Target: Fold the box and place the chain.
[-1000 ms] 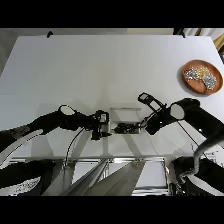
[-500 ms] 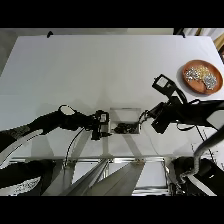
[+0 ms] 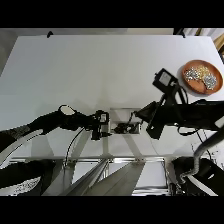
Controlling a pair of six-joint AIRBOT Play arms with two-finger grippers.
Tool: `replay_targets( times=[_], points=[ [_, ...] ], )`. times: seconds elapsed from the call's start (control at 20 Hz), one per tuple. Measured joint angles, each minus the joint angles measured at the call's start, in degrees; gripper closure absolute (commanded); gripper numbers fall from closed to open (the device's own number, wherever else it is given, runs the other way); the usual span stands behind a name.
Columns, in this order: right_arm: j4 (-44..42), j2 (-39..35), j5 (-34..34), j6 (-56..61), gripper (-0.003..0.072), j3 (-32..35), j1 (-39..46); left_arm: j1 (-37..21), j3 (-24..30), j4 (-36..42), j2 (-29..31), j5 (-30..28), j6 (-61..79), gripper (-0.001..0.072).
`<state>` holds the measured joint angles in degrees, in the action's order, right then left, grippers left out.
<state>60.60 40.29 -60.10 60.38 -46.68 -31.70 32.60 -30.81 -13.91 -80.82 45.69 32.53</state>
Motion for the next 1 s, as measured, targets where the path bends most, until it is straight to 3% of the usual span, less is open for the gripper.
replay_targets(
  times=[0.35,0.45,0.65,0.7,1.0],
  points=[
    [6.4,12.2,2.4,3.3,0.0671,0.0,-7.6,0.0,0.0,0.0,0.0,0.0,0.0,0.0556],
    [6.9,16.2,2.7,3.8,0.0614,0.0,-8.1,0.0,0.0,0.0,0.0,0.0,0.0,0.0556],
    [5.4,22.5,4.7,3.9,0.0592,0.0,-8.7,0.0,0.0,0.0,0.0,0.0,0.0,0.0556],
    [5.1,23.3,5.3,3.8,0.0555,0.0,-8.8,0.0,0.0,0.0,0.0,0.0,0.0,0.0556],
    [6.9,23.5,3.9,3.7,0.0552,-0.1,-9.3,0.0,0.0,0.0,0.0,0.0,0.0,0.0556]
  ],
)
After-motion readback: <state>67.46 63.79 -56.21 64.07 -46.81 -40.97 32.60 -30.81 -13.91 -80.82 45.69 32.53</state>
